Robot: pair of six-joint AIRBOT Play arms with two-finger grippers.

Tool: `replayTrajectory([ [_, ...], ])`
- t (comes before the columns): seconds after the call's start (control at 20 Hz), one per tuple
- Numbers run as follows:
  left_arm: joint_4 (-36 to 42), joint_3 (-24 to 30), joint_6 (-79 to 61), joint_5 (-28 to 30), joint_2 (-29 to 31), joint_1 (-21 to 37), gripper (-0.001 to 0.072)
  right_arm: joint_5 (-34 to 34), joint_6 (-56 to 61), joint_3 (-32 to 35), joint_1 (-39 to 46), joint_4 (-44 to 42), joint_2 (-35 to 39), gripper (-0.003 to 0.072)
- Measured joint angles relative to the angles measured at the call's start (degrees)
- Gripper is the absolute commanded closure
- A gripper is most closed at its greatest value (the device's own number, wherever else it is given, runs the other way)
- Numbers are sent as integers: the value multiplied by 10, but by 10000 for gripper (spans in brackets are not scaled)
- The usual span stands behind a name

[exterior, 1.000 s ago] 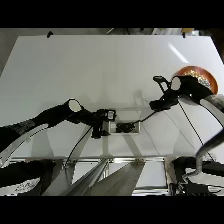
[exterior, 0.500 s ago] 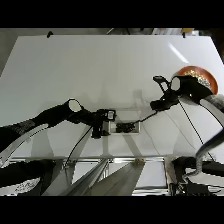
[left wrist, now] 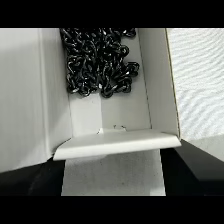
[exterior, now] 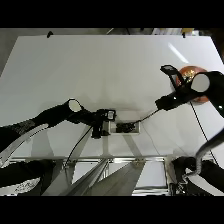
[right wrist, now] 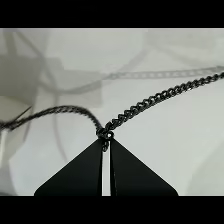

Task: Fold the box and place the chain.

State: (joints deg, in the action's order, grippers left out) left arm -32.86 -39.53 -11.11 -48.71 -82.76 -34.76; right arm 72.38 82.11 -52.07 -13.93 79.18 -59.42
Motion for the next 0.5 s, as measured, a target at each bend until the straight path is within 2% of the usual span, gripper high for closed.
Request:
replayTrajectory([
  [0.25, 0, 0, 0, 0, 0, 0, 394, 31, -1, 0, -92, -42, 103, 672],
  [0.5, 0, 0, 0, 0, 0, 0, 394, -12, -1, 0, -196, -122, 141, 671],
])
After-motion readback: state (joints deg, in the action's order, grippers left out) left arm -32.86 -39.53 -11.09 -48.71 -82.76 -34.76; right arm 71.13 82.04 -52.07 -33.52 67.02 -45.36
